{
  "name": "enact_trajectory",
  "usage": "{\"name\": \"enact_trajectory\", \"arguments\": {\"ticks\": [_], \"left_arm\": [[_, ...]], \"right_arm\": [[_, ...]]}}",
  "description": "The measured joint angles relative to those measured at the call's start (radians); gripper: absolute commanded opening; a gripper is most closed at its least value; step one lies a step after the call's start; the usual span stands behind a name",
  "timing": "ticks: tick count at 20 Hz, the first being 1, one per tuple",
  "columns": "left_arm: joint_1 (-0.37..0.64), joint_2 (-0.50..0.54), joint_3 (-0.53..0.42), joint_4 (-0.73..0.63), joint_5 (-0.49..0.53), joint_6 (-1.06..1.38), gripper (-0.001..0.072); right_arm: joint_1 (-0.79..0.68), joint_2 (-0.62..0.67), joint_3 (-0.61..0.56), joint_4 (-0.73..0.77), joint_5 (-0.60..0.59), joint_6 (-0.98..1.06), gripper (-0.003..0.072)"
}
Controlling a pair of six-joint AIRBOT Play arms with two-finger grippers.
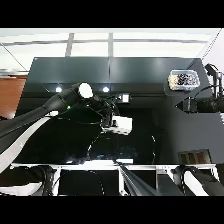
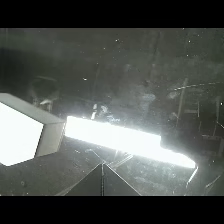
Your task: Fold the box and place the chain.
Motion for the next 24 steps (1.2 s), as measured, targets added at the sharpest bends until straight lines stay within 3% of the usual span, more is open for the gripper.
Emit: {"name": "enact_trajectory", "arguments": {"ticks": [24], "left_arm": [[-0.037, -0.041, -0.002, 0.084, -0.008, -0.025, 0.0708]], "right_arm": [[0.000, 0.000, 0.000, 0.022, 0.000, 0.000, 0.0017]]}}
